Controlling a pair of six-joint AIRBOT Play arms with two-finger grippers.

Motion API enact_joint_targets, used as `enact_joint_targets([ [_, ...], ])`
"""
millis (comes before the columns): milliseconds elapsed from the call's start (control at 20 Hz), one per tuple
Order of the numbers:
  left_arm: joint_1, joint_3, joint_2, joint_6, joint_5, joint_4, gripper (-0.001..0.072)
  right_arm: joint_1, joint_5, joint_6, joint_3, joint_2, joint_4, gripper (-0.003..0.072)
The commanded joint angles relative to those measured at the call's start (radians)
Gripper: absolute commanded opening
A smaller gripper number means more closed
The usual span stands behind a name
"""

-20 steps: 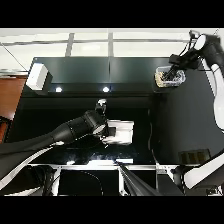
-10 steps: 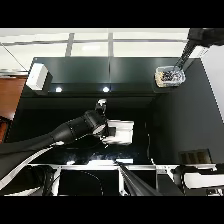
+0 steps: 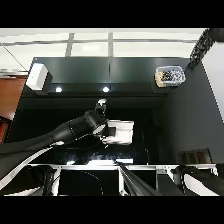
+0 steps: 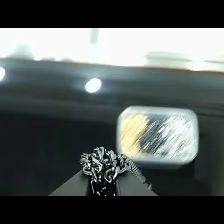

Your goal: Fold the box and place the chain.

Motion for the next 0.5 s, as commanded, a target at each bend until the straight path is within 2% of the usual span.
enact_joint_targets([
  [0, 0.000, 0.000, 0.000, 0.000, 0.003, 0.000, 0.0024, 0.068, 0.105, -0.039, -0.225, 0.216, 0.032, 0.0010],
  [150, -0.001, 0.000, 0.000, 0.000, 0.003, 0.000, 0.0024, 0.129, 0.217, -0.041, -0.425, 0.319, 0.161, 0.0010],
  [250, -0.001, 0.000, 0.000, 0.000, 0.003, 0.000, 0.0024, 0.185, 0.261, -0.075, -0.514, 0.333, 0.253, 0.0010],
  [450, -0.001, 0.000, 0.000, 0.000, 0.002, 0.000, 0.0024, 0.312, 0.224, -0.102, -0.623, 0.332, 0.405, 0.0010],
])
